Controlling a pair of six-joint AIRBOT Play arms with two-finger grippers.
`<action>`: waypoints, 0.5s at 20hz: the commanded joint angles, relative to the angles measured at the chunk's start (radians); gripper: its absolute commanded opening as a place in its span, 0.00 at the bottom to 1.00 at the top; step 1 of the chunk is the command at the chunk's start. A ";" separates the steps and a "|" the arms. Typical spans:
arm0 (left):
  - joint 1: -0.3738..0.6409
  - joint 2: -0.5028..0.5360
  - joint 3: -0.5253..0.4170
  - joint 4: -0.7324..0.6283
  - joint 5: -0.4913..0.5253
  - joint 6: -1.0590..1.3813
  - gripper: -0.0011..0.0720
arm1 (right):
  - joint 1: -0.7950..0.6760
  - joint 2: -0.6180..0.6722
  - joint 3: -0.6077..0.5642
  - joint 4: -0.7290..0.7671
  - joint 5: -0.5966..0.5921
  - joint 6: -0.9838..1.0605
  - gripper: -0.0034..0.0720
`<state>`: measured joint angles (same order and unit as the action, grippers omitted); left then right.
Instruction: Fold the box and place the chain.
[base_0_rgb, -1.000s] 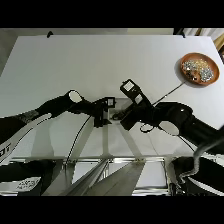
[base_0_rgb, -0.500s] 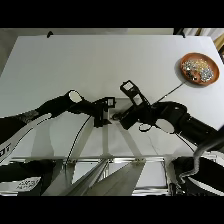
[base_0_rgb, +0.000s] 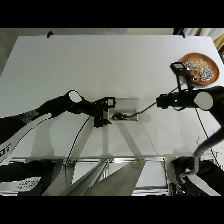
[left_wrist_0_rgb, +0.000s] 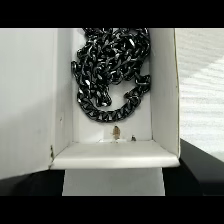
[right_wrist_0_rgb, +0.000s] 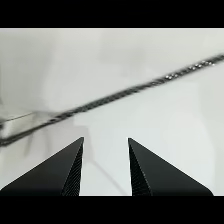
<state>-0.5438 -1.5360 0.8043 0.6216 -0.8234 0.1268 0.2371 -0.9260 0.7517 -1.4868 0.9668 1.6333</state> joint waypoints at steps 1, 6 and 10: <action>0.000 0.001 0.000 0.000 0.000 0.000 0.03 | -0.174 -0.081 0.003 -0.009 0.016 -0.049 0.44; 0.000 0.001 0.000 0.000 0.000 0.000 0.03 | -0.182 -0.267 0.005 0.032 -0.097 -0.068 0.44; 0.000 0.001 0.000 0.000 0.000 0.000 0.03 | -0.162 -0.362 0.046 0.060 -0.146 -0.072 0.44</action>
<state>-0.5438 -1.5360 0.8043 0.6216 -0.8234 0.1268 0.0700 -1.2205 0.7753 -1.4494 0.8715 1.5692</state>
